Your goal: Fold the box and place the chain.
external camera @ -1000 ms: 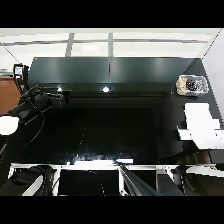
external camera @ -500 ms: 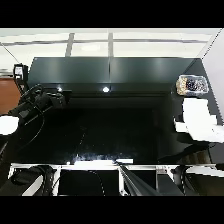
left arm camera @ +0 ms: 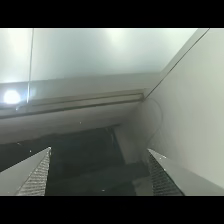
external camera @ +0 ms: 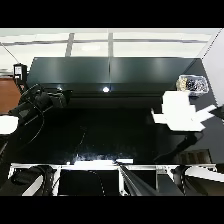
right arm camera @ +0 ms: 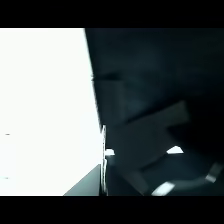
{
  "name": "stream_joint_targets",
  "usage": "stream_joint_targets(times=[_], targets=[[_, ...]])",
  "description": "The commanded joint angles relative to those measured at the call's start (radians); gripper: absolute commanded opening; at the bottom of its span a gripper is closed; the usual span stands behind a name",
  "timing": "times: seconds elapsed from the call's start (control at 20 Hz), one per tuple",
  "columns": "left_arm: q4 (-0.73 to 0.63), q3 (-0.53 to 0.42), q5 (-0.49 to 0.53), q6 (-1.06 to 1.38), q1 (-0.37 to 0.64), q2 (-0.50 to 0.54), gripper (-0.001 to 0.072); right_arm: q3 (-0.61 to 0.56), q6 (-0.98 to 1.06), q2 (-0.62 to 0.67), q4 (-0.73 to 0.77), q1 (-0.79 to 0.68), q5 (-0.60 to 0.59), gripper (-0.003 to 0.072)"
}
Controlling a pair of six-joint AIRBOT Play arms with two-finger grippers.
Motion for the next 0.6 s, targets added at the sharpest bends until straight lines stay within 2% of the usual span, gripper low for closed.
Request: stream_joint_targets(times=[0.0, 0.15, 0.3, 0.45, 0.55], targets=[[-0.017, 0.000, -0.002, -0.001, 0.000, 0.000, 0.0704, -0.076, 0.001, 0.024, 0.191, 0.155, 0.063, 0.0014], [-0.018, 0.000, -0.013, -0.001, 0.000, 0.000, 0.0704, -0.129, 0.001, 0.038, 0.286, 0.309, 0.059, 0.0014], [-0.018, 0.000, -0.070, -0.001, 0.000, -0.002, 0.0704, -0.281, -0.084, 0.147, 0.605, 0.455, -0.021, 0.0014], [-0.061, -0.009, -0.101, -0.001, 0.000, -0.019, 0.0704, -0.507, -0.191, 0.323, 0.752, 0.633, -0.220, 0.0014], [-0.174, -0.021, -0.118, 0.000, 0.000, -0.050, 0.0704, -0.638, -0.237, 0.424, 0.793, 0.762, -0.385, 0.0014]])
